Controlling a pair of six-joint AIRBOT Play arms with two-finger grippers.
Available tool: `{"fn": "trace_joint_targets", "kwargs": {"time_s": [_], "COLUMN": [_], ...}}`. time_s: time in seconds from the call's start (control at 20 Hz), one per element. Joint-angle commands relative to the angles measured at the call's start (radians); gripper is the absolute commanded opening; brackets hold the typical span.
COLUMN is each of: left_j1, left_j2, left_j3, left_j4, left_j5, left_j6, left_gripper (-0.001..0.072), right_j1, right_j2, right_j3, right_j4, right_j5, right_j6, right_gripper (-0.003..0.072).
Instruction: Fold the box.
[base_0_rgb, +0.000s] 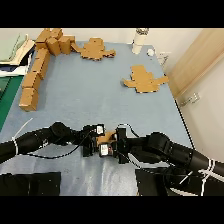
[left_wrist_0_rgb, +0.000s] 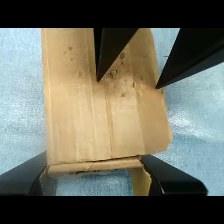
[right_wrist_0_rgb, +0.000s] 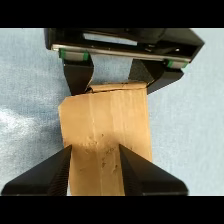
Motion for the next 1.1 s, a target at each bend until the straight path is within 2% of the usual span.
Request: {"fn": "trace_joint_targets", "kwargs": {"time_s": [0.0,0.35,0.4,0.45,0.5,1.05], "left_j1": [0.000,0.000,0.000,0.000,0.000,0.000], "left_j2": [0.000,0.000,0.000,0.000,0.000,0.000], "left_j3": [0.000,0.000,0.000,0.000,0.000,0.000], "left_j4": [0.000,0.000,0.000,0.000,0.000,0.000], "left_j5": [-0.003,-0.002,-0.003,-0.004,-0.012,-0.013], "left_j6": [0.000,0.000,0.000,0.000,0.000,0.000], "left_gripper": [0.0607,0.0603,0.0475,0.0243,0.0212,0.0213], "right_j1": [0.000,0.000,0.000,0.000,0.000,0.000], "right_j2": [-0.006,-0.006,-0.006,-0.006,-0.006,-0.008], "right_j3": [0.000,0.000,0.000,0.000,0.000,0.046], "right_j4": [0.002,0.002,0.002,0.002,0.003,0.001], "right_j5": [-0.002,-0.001,-0.001,-0.001,-0.001,-0.018], "right_j6": [0.000,0.000,0.000,0.000,0.000,0.000], "right_gripper": [0.0448,0.0448,0.0448,0.0448,0.0449,0.0450]}}
